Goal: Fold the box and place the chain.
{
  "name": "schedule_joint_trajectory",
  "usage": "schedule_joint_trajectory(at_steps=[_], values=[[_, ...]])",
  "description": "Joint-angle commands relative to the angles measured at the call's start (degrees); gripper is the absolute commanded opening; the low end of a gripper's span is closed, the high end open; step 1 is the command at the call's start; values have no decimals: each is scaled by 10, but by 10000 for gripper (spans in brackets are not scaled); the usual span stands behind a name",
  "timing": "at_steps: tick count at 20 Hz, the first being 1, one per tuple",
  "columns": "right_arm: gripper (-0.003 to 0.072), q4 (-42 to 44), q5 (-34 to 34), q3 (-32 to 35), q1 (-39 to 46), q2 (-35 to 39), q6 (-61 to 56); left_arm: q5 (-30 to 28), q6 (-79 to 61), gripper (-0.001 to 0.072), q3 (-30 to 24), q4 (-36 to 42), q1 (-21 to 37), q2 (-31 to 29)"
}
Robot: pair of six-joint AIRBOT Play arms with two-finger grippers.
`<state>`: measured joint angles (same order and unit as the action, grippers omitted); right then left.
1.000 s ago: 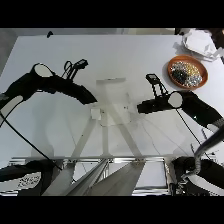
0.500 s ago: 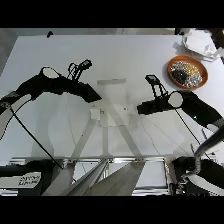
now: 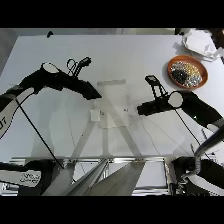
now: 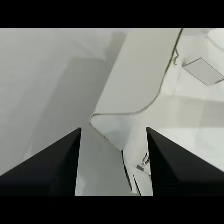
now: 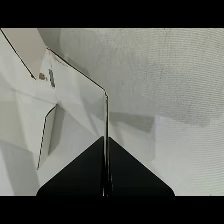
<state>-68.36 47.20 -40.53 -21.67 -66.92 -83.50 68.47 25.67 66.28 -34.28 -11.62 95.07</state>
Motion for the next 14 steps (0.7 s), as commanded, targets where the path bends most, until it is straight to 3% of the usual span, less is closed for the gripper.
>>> schedule_joint_trajectory(at_steps=[1,5,14], values=[[13,0,2,0,0,0,0,38,2,520,29,-5,2,34],[13,0,2,0,0,0,0,52,-4,520,29,-31,2,42],[13,0,4,0,0,0,0,59,-68,520,29,23,1,67]])
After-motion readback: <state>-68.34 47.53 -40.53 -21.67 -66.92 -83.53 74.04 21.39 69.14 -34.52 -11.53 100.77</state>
